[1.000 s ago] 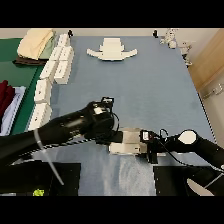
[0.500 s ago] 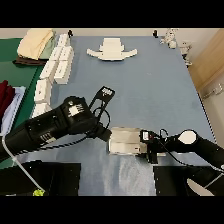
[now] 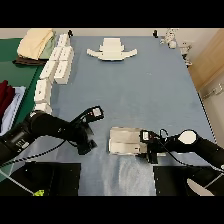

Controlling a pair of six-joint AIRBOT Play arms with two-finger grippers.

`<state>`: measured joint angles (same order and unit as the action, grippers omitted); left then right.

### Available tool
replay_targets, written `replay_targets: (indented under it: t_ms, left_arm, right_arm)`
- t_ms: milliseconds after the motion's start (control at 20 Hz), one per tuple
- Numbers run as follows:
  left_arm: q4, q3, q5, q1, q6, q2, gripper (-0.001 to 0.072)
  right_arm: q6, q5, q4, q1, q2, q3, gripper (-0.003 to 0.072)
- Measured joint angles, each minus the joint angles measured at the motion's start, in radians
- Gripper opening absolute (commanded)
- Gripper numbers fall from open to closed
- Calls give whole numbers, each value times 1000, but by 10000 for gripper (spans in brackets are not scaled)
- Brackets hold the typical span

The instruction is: Fold the box.

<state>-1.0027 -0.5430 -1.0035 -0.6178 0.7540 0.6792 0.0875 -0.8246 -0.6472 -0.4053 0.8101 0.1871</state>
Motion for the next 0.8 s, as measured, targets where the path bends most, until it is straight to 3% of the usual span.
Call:
replay_targets:
  t_ms: [150,300,550,800]
  left_arm:
    - [170,129,145,76,-276,5,694]
    - [311,206,254,80,-570,53,695]
    - [543,247,326,2,-975,195,694]
    - [687,250,359,-34,-1130,274,694]
  right_arm:
    - [0,0,0,0,0,0,570]
    - [0,0,0,0,0,0,570]
    - [0,0,0,0,0,0,570]
    - [3,0,0,0,0,0,570]
